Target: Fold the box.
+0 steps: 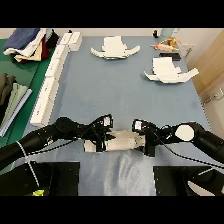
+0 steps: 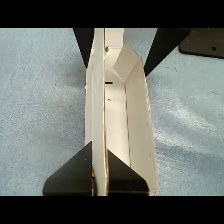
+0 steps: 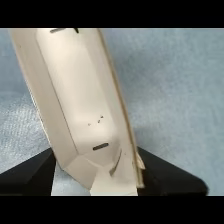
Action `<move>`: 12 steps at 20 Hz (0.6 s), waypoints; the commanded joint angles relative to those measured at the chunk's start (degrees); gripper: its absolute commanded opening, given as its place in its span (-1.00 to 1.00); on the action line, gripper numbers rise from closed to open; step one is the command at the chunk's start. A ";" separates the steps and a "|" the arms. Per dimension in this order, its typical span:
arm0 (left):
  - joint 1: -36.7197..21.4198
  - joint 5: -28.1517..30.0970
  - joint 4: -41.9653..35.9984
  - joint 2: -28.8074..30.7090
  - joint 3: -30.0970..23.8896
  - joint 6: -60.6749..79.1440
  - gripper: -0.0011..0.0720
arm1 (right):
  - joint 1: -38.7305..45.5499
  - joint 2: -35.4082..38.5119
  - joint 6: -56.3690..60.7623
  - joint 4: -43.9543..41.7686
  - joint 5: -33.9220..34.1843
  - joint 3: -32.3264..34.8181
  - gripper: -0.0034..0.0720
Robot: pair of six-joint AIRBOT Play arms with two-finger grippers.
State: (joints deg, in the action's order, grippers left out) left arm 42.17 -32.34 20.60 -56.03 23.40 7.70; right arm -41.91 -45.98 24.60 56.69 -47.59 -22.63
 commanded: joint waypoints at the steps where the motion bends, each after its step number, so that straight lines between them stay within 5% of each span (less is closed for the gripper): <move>1: -0.02 0.00 0.02 -0.04 0.00 0.02 -0.93 | 2.29 -3.82 -10.43 -8.20 -0.76 1.29 1.00; 12: -0.02 0.00 0.02 -0.04 0.00 0.02 -0.93 | 2.19 -5.05 -4.98 -8.33 -1.88 1.18 0.99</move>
State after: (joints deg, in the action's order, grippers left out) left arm 42.17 -32.49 20.64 -56.03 23.40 7.73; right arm -39.66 -50.89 19.40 48.64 -48.66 -21.50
